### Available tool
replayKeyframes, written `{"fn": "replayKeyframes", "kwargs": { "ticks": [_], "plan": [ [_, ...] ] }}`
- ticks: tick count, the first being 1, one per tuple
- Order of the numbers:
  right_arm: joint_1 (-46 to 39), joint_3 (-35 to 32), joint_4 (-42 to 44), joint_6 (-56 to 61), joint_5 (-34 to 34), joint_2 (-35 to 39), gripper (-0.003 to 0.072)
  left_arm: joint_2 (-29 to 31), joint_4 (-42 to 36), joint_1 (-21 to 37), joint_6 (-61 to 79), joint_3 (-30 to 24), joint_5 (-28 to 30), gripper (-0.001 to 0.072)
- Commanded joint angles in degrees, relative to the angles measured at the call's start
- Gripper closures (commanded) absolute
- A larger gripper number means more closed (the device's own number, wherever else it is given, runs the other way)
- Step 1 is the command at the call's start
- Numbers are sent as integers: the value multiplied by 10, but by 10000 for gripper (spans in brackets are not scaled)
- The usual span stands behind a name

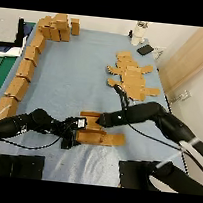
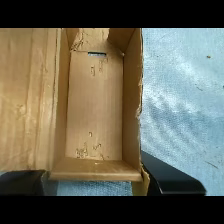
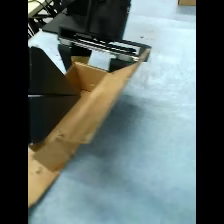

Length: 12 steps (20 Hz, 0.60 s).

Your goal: Fold the box.

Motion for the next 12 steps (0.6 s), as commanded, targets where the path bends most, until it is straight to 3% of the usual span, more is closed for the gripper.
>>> {"fn": "replayKeyframes", "kwargs": {
  "ticks": [1, 6, 12],
  "plan": [
    [0, 47, 14, -83, 7, -103, 681, 0, 0, 0, 0, 0, 1, 192],
    [0, 47, 14, -160, -25, -185, 681, 0, 0, 0, 0, 0, 1, 192],
    [0, 49, 12, -206, -27, -181, 681, 0, 0, 0, 0, 0, 1, 192]
  ]
}}
